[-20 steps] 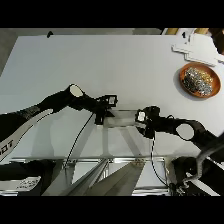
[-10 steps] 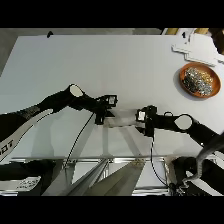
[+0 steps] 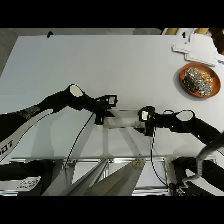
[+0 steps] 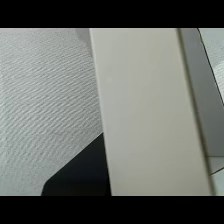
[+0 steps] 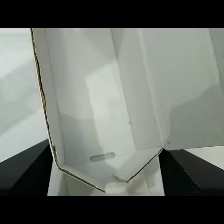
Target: Fold the box and place the chain.
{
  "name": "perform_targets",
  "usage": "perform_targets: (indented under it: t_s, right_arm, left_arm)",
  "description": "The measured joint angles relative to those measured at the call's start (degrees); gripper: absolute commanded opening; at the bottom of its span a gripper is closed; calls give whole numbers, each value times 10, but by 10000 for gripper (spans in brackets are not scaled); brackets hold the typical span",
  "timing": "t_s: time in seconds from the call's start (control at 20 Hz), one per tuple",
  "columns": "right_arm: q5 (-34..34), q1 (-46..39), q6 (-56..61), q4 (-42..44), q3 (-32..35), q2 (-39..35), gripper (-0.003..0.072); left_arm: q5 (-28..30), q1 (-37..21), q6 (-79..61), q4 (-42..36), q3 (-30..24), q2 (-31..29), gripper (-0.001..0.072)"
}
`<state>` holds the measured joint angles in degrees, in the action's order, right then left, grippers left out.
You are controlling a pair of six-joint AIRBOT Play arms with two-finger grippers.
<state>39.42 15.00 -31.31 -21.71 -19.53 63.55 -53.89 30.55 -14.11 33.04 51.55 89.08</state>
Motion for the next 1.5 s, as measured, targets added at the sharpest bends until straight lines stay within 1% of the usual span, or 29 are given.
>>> perform_targets:
  t_s: [0.1,0.15,0.3,0.8,0.85,0.9,0.95,1.25,1.4,1.5]
  right_arm:
    - [9,-4,-34,28,0,15,659]
    - [12,-5,-49,40,0,22,641]
    - [17,-7,-83,66,0,40,638]
    - [13,-8,-108,84,0,75,638]
    - [13,-8,-110,85,0,77,633]
    - [14,-8,-110,86,0,79,581]
    - [16,-8,-110,86,0,80,578]
    - [19,-9,-133,94,0,83,582]
    - [24,-9,-149,104,0,85,649]
    - [25,-9,-154,109,0,86,649]
  left_arm:
    - [0,0,0,0,0,0,9]
    - [0,0,0,0,0,0,9]
    - [0,0,0,0,0,0,9]
    - [0,0,0,0,0,0,9]
    - [0,0,0,0,0,0,9]
    - [0,0,0,0,0,0,9]
    - [0,0,0,0,0,0,9]
    - [0,0,0,0,0,0,9]
    - [0,0,0,0,0,0,9]
    - [0,0,0,0,0,0,9]
